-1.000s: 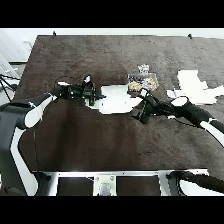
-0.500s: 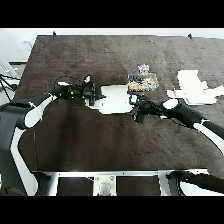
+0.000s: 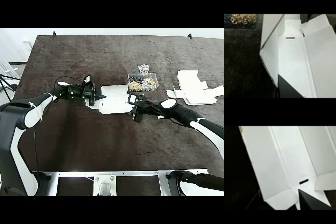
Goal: Fold the box and place the chain.
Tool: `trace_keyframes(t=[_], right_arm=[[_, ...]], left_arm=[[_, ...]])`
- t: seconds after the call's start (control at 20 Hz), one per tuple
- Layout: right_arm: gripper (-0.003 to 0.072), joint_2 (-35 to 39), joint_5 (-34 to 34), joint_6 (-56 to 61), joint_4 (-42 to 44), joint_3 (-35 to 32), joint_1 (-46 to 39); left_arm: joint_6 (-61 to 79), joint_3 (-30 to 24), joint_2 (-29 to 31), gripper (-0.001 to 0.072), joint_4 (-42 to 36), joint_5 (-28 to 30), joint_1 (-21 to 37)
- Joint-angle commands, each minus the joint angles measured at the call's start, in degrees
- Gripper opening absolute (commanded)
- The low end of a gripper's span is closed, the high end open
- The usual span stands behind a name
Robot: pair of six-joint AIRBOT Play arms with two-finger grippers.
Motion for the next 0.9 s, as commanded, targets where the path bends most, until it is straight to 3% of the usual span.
trace_keyframes(t=[0.0,0.35,0.65,0.85], right_arm=[[0.056,-0.6,-0.3,-2.9,5.0,1.4,-2.2],[0.056,-2.3,0.4,-10.3,11.1,3.4,-2.6],[0.056,-5.4,1.3,-12.2,11.4,6.0,-3.1],[0.056,-5.5,5.4,-12.2,11.4,7.6,-5.9]], left_arm=[[0.0,0.0,0.0,0.0021,0.0,0.0,0.0],[0.0,0.0,0.0,0.0021,0.0,0.0,0.0],[0.0,0.0,0.0,0.0021,0.0,0.0,0.0],[0.0,0.0,0.0,0.0021,0.0,0.0,0.0]])
